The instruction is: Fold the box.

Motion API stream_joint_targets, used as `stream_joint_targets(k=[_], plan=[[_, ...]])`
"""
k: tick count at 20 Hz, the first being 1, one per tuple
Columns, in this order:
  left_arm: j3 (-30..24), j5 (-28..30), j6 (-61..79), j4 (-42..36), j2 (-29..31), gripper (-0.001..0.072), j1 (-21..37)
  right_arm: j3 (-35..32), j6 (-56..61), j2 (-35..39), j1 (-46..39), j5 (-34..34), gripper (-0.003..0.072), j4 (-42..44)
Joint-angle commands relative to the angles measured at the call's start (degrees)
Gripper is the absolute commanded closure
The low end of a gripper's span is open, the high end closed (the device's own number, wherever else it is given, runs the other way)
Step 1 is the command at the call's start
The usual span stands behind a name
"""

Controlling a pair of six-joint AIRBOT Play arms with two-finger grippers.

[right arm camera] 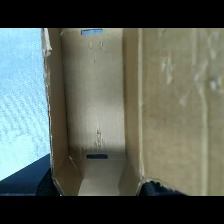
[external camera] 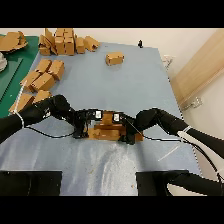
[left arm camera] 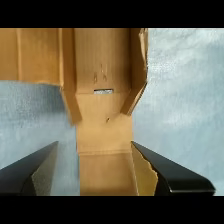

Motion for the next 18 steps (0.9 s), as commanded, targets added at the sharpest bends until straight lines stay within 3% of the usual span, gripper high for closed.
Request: stream_joint_targets(k=[1,2,12,14,18], plan=[[0.0,1.05,-0.92,-1.18,-0.04,0.0037,-2.58,-0.04,0.0,0.0,0.0,0.02,0.0185,0.02],[0.0,2.03,-2.82,-1.09,-0.04,0.0124,-3.52,-0.04,0.0,0.0,0.0,0.02,0.0186,0.02],[0.0,4.94,-6.47,-1.4,-0.04,0.0135,-6.19,-0.04,0.0,0.0,0.0,0.02,0.0185,0.02],[0.0,4.79,-6.51,-1.03,-0.04,0.0426,-6.19,-0.04,0.0,0.0,0.0,0.02,0.0186,0.02],[0.0,4.92,-6.6,-0.96,-0.04,0.0428,-6.19,-0.04,0.0,0.0,0.0,0.02,0.0186,0.02]])
